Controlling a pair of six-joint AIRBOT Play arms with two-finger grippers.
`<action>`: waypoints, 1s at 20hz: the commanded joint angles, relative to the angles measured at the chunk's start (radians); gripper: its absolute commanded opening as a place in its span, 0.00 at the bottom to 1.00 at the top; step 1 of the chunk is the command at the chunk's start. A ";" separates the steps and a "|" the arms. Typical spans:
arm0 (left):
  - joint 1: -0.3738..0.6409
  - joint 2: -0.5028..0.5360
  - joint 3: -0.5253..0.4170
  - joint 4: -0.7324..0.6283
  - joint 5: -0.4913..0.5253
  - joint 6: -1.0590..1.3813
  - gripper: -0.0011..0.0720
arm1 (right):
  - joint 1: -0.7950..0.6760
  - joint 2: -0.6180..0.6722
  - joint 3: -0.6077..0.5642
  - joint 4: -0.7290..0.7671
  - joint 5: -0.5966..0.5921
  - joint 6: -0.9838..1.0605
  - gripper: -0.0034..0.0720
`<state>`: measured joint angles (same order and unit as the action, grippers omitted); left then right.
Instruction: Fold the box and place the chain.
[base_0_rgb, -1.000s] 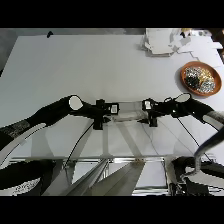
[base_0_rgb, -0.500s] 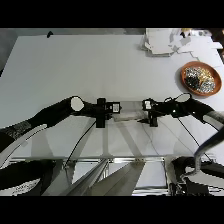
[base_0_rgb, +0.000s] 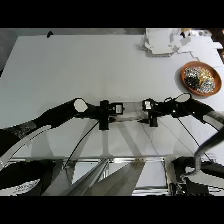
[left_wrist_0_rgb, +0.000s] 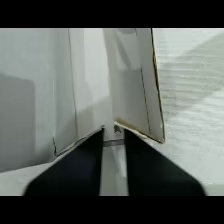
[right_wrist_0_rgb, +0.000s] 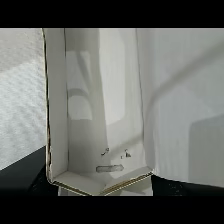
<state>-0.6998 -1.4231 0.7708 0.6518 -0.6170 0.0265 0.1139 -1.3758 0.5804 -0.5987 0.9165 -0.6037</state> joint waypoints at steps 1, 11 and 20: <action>-0.007 -0.002 0.000 -0.047 0.012 0.000 0.42 | 0.000 0.001 0.000 0.001 0.000 0.000 0.59; -0.035 -0.003 0.000 -0.082 0.039 -0.011 0.58 | 0.000 0.001 0.000 0.001 0.000 0.000 0.59; 0.109 0.228 0.000 0.346 -0.161 -0.699 0.02 | 0.000 0.001 0.000 0.001 0.000 0.000 0.59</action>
<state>-0.6525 -1.2816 0.7708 0.7895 -0.7029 -0.3302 0.1139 -1.3754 0.5804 -0.5983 0.9161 -0.6033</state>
